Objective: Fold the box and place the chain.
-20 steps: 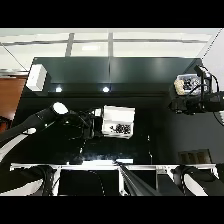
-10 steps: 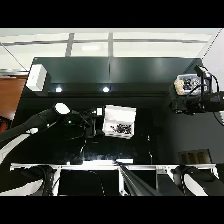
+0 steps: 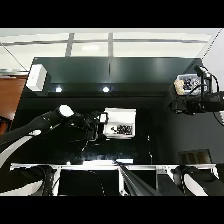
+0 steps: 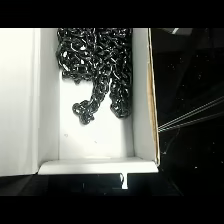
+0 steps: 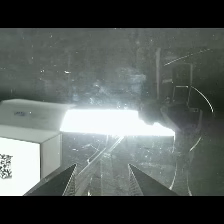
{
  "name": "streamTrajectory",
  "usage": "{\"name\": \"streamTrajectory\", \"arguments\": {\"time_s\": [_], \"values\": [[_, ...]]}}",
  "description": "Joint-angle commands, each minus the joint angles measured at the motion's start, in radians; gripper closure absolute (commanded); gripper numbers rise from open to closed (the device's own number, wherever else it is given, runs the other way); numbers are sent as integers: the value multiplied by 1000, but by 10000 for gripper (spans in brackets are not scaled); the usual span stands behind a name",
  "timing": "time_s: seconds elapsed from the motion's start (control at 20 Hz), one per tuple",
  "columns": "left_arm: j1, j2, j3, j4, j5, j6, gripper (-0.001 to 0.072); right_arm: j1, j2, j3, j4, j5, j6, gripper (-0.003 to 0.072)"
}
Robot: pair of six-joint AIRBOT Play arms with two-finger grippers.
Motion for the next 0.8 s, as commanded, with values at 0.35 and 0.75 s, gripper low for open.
{"name": "streamTrajectory", "arguments": {"time_s": [0.35,0.75], "values": [[-10,0,0,1,25,-2,312,95,-28,5,31,-95,-27,-3],[-10,0,0,0,29,-2,311,183,-305,23,408,-238,-643,-2]]}}
